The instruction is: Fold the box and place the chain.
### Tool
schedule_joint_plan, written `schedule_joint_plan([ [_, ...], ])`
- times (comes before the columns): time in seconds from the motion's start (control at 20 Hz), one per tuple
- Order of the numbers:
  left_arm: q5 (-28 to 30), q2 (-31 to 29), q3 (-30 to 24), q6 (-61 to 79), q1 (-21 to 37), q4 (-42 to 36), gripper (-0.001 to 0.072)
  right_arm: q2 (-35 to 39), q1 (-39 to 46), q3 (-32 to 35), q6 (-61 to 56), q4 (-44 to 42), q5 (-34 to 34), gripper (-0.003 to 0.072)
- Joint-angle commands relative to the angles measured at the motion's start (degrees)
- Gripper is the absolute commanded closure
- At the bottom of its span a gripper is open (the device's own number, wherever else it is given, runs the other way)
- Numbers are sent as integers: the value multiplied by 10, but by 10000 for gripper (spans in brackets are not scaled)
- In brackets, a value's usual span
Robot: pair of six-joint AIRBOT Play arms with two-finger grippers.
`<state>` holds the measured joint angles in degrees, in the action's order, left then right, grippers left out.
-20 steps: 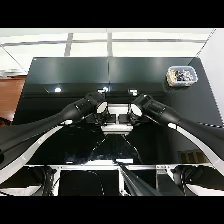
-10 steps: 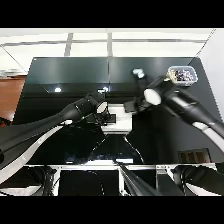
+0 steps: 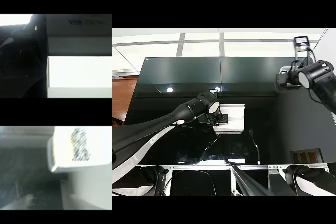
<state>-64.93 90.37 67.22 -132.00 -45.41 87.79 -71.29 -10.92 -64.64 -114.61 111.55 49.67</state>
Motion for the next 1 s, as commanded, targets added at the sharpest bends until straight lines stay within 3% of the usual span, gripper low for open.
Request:
schedule_joint_plan([
  [0.0,0,0,0,0,0,0,679,-86,110,-24,-13,-96,-128,-28],
  [0.15,-2,0,0,0,0,0,680,-200,164,-157,-10,-211,-83,-29],
  [0.35,-5,0,0,0,0,-5,679,-320,197,-346,-10,-238,49,-28],
  [0.5,-5,0,0,0,0,-4,680,-377,220,-440,-15,-297,125,-28],
  [0.65,-5,0,0,0,0,-4,680,-393,239,-461,-49,-349,170,-24],
  [0.7,-5,0,0,0,0,-4,679,-394,239,-461,-54,-356,176,68],
  [0.9,0,0,0,0,0,-4,679,-398,240,-461,-75,-362,178,100],
  [0.95,0,0,0,0,0,-4,679,-400,240,-461,-80,-366,179,148],
])
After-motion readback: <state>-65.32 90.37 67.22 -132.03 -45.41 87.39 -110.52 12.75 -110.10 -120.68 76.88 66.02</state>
